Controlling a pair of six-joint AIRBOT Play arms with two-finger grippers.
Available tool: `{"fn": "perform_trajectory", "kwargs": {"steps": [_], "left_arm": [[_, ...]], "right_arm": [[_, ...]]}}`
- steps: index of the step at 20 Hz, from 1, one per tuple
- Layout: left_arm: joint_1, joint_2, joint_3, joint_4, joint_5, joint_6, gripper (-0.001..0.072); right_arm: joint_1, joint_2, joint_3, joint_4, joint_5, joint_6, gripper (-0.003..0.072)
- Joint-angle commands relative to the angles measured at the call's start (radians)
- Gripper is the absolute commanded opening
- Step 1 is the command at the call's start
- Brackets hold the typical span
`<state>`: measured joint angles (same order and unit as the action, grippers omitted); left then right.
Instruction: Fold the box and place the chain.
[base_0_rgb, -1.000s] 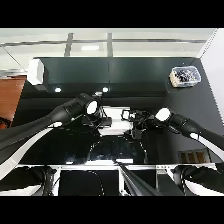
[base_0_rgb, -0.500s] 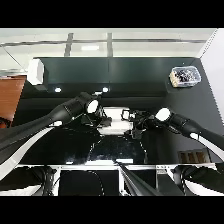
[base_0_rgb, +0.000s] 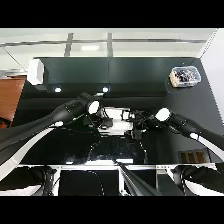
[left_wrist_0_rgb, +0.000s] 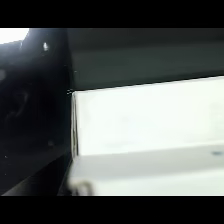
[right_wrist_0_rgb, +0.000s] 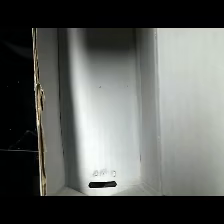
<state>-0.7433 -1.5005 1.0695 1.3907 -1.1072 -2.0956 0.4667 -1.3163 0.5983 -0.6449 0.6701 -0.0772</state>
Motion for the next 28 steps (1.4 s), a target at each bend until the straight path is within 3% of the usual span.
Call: {"fn": "perform_trajectory", "kwargs": {"steps": [1,5,6,8,9,11,12,13,19,23,24,25,27,28], "left_arm": [[0.001,0.002,0.000,0.006,-0.008,-0.003,0.0363],[0.001,0.004,0.000,0.007,-0.008,-0.004,0.0348],[0.001,0.004,0.000,0.008,-0.005,-0.007,0.0288],[0.001,0.004,0.000,0.007,0.006,-0.007,0.0074],[0.001,0.004,0.000,0.008,0.006,-0.007,0.0024],[0.001,0.004,0.000,0.008,0.005,-0.006,0.0024],[0.001,0.004,0.000,0.008,0.003,-0.006,0.0024],[0.001,0.004,0.000,0.007,0.002,-0.007,0.0024],[0.001,0.004,0.000,0.007,-0.008,-0.006,0.0024],[0.001,0.004,0.000,0.016,-0.025,-0.007,0.0023],[0.001,0.004,0.000,0.020,-0.029,-0.013,0.0023],[0.000,0.004,0.000,0.026,-0.029,-0.029,0.0023],[-0.002,0.004,0.000,0.026,-0.028,-0.029,0.0023],[-0.004,0.004,0.000,0.026,-0.028,-0.029,0.0023]], "right_arm": [[0.001,0.000,0.001,0.001,-0.001,0.002,0.0432],[0.001,0.000,0.001,0.001,-0.001,0.002,0.0432],[0.001,0.000,0.001,0.000,-0.001,0.002,0.0432],[0.001,0.000,0.001,0.001,-0.001,0.002,0.0432],[0.001,0.000,0.001,0.001,-0.001,0.002,0.0432],[0.001,0.000,0.001,0.001,0.000,0.002,0.0433],[0.001,0.000,0.001,0.001,-0.001,0.003,0.0516],[0.001,0.003,0.001,0.000,0.003,0.009,0.0706],[-0.040,0.130,0.004,-0.192,0.135,0.137,0.0701],[-0.050,0.156,0.004,-0.194,0.135,0.123,0.0700],[-0.050,0.156,0.004,-0.187,0.134,0.119,0.0686],[-0.050,0.156,0.004,-0.174,0.135,0.117,0.0565],[-0.047,0.156,0.004,-0.130,0.135,0.118,0.0468],[-0.047,0.156,0.004,-0.092,0.140,0.117,0.0318]]}}
